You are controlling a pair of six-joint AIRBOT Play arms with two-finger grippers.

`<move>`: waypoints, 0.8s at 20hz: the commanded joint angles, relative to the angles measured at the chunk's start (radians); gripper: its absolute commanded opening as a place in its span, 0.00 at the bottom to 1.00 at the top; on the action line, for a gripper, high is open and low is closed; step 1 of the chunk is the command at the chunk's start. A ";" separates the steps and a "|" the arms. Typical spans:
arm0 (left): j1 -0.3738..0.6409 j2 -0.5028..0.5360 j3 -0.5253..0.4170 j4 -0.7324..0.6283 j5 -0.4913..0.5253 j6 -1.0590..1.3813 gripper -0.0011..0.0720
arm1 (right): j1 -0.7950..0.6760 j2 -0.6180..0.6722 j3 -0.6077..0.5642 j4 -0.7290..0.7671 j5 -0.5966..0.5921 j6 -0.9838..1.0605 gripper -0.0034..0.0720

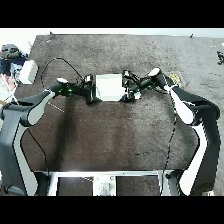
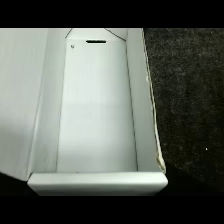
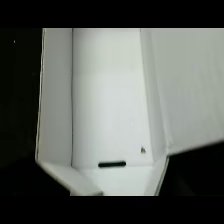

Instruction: Fold the box and place the chain.

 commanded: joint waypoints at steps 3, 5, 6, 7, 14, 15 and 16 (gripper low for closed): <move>0.001 0.000 0.001 0.003 -0.005 -0.001 0.65 | -0.051 0.044 0.001 -0.018 0.029 0.005 0.99; 0.001 0.000 0.001 0.003 -0.005 -0.002 0.65 | -0.074 0.068 0.001 -0.024 0.048 0.005 0.99; 0.001 0.000 0.001 0.003 -0.005 -0.002 0.65 | -0.086 0.080 0.001 -0.024 0.053 0.005 0.99; 0.001 0.000 0.001 0.003 -0.005 -0.002 0.65 | -0.098 0.096 0.001 -0.024 0.060 0.006 0.99; 0.001 0.000 0.001 0.003 -0.006 -0.003 0.65 | -0.077 0.162 0.001 0.175 0.115 0.184 0.06; 0.001 0.000 0.001 0.003 -0.006 -0.007 0.65 | -0.060 0.157 0.001 0.216 0.099 0.183 0.06; 0.001 0.000 0.001 0.003 -0.007 -0.007 0.65 | -0.040 0.154 0.001 0.234 0.064 0.183 0.06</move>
